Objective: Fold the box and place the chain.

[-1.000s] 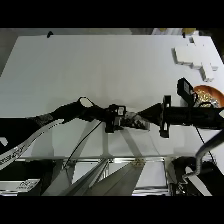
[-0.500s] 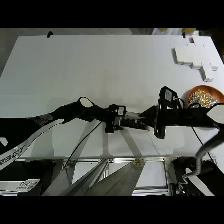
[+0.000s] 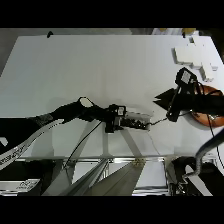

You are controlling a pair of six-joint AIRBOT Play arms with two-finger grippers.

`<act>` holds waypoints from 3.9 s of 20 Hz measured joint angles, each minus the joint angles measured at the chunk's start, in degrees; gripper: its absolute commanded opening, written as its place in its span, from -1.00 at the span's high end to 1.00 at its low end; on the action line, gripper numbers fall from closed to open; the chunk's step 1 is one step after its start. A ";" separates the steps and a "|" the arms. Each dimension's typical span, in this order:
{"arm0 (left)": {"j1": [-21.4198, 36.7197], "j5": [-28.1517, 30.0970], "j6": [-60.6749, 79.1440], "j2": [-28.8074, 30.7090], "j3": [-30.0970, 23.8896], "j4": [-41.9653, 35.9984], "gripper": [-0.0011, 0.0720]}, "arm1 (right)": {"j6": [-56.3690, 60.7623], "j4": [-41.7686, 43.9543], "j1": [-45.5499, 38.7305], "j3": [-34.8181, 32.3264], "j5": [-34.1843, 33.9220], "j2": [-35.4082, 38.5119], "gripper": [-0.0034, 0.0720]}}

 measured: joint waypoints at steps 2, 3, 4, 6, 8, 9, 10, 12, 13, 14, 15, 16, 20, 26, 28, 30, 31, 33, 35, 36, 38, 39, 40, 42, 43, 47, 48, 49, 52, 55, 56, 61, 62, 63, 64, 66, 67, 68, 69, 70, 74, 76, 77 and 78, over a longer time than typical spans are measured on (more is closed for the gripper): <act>-0.02 0.02 0.00 0.00 0.00 0.00 -0.10 | 0.11 -6.62 -2.69 0.24 0.02 -1.22 0.87; -0.02 0.02 0.00 0.00 0.00 0.00 -0.10 | -0.28 -9.05 -3.50 0.13 0.02 -2.16 0.87; -0.02 0.02 0.00 0.00 0.00 0.00 -0.10 | -1.27 -10.97 -4.02 -0.20 0.04 -3.30 0.87; 0.00 0.02 0.00 0.00 0.00 0.00 -0.10 | -4.04 -13.77 -4.28 -1.27 0.13 -6.43 0.66; 0.00 0.00 0.00 0.00 0.00 0.00 -0.10 | -7.19 -15.47 -3.30 -2.43 0.20 -9.64 0.11; 0.00 0.02 0.00 0.00 0.00 0.00 -0.10 | -8.70 -15.96 -2.51 -2.93 0.20 -11.15 0.11; -0.02 0.02 0.00 0.00 0.00 0.00 -0.10 | -10.25 -16.39 -1.51 -3.37 0.02 -12.70 0.11; -0.02 0.02 0.00 0.00 0.00 0.00 -0.10 | -13.18 -16.87 0.66 -4.07 -0.20 -15.41 0.12; 0.00 0.02 0.00 0.00 0.00 0.00 -0.10 | -14.45 -17.03 1.70 -4.26 -0.37 -16.68 0.13; -0.02 0.02 0.00 0.00 0.00 0.00 -0.10 | -15.72 -17.05 2.78 -4.44 -0.35 -17.97 0.15; 0.00 0.02 -0.02 0.00 0.00 0.00 -0.10 | -16.74 -17.05 3.67 -4.57 -0.44 -19.04 0.18; 0.00 0.02 0.00 0.00 0.00 0.00 -0.10 | -17.88 -16.72 4.48 -4.74 -0.46 -20.02 0.21; -0.02 0.02 0.00 0.00 0.00 -0.02 -0.10 | -22.36 -11.78 5.97 -5.97 -0.63 -22.21 0.23; -0.02 0.02 0.00 0.00 0.00 -0.02 -0.10 | -25.31 -7.80 6.47 -6.71 2.05 -22.93 0.46; -0.02 0.00 0.00 0.00 0.00 0.00 -0.10 | -25.49 -7.48 6.47 -6.82 3.13 -22.93 0.88; 0.00 0.00 0.00 0.00 0.00 -0.02 -0.10 | -24.57 -8.39 6.47 -6.82 3.76 -22.53 0.88; -0.02 0.02 0.00 0.00 0.00 -0.02 -0.10 | -23.34 -9.55 6.47 -6.82 4.02 -22.08 0.88; -0.02 0.00 0.00 0.00 0.00 0.00 -0.10 | -20.04 -12.52 6.47 -6.82 4.28 -20.46 0.88; 0.00 0.00 -0.02 0.00 0.00 0.00 -0.10 | -15.76 -15.76 6.47 -6.82 4.52 -17.68 0.87; -0.02 0.00 0.00 0.00 0.00 -0.02 -0.10 | -13.84 -16.94 6.47 -6.82 4.76 -16.02 0.87; -0.02 0.00 0.00 0.00 0.00 -0.02 -0.10 | -10.03 -17.73 6.47 -6.82 5.64 -11.74 0.88; -0.02 0.00 0.00 0.00 0.00 -0.02 -0.10 | -8.26 -17.05 6.47 -6.82 6.27 -9.57 0.88; -0.02 0.00 0.00 0.00 0.00 -0.02 -0.10 | -6.43 -15.45 6.47 -6.82 6.80 -7.30 0.88; -0.02 0.00 0.00 0.00 0.00 -0.02 -0.10 | -4.02 -10.36 6.47 -6.82 7.78 -3.48 0.88; -0.02 0.00 0.00 0.00 0.00 -0.02 -0.10 | -3.26 -6.82 6.47 -6.82 7.82 -2.10 0.88; 0.00 0.00 0.00 0.00 0.00 -0.02 -0.10 | -3.19 12.09 6.49 -6.82 7.50 0.42 0.87; -0.02 0.00 0.00 0.00 0.00 -0.02 -0.10 | -4.20 15.96 6.49 -6.82 7.10 0.46 0.87; 0.00 0.00 0.00 0.00 0.00 -0.02 -0.10 | -4.96 18.78 6.47 -6.82 6.58 0.39 0.87; -0.02 0.00 0.00 0.00 0.00 -0.02 -0.10 | -6.45 24.55 6.67 -6.82 5.51 -0.68 0.87; -0.02 0.02 0.00 0.00 0.00 -0.02 -0.10 | -7.15 27.61 8.61 -6.82 5.05 -1.99 0.87; 0.00 0.00 0.00 0.00 0.00 -0.02 -0.10 | -7.30 27.63 9.53 -6.82 5.03 -2.38 0.87; -0.02 0.02 0.00 0.00 0.00 -0.02 -0.10 | -7.43 19.41 11.63 -6.82 4.70 -3.28 0.42; 0.00 0.02 0.00 0.00 0.00 -0.02 -0.10 | -7.43 17.51 11.78 -6.82 4.70 -3.37 0.41; -0.02 0.02 0.00 0.00 0.00 0.00 -0.10 | -7.41 16.33 11.89 -6.75 4.70 -3.39 0.41; -0.02 0.02 0.00 0.00 0.00 0.00 -0.10 | -7.39 15.43 11.96 -6.45 4.39 -3.43 0.41; 0.00 0.02 -0.02 0.00 0.00 0.00 -0.10 | -7.34 14.08 11.69 -5.07 4.07 -3.45 0.41; 0.00 0.02 0.00 0.00 0.00 0.00 -0.10 | -7.34 13.81 11.02 -3.89 4.13 -3.45 0.41; 0.00 0.02 0.00 0.00 0.00 0.00 -0.10 | -7.32 13.44 9.92 -2.64 4.37 -3.45 0.41; -0.02 0.02 0.00 0.00 0.00 -0.02 -0.10 | -7.32 13.18 8.33 -1.29 4.83 -3.45 0.41; -0.02 0.02 0.00 0.00 0.00 0.00 -0.10 | -7.32 12.98 6.47 -0.26 5.27 -3.45 0.46; -0.02 0.00 0.00 0.00 0.00 -0.02 -0.10 | -6.99 7.61 -1.33 1.49 6.08 -4.55 0.59; 0.00 0.00 0.00 0.00 0.00 -0.02 -0.10 | -6.10 2.45 -3.21 0.52 6.23 -6.29 0.70; 0.00 0.00 0.00 0.00 0.00 -0.02 -0.10 | -5.90 -0.26 -3.82 -0.57 5.92 -7.43 0.69; 0.00 0.00 0.00 0.00 0.00 -0.02 -0.10 | -5.92 -2.54 -4.22 -1.81 5.27 -8.50 0.62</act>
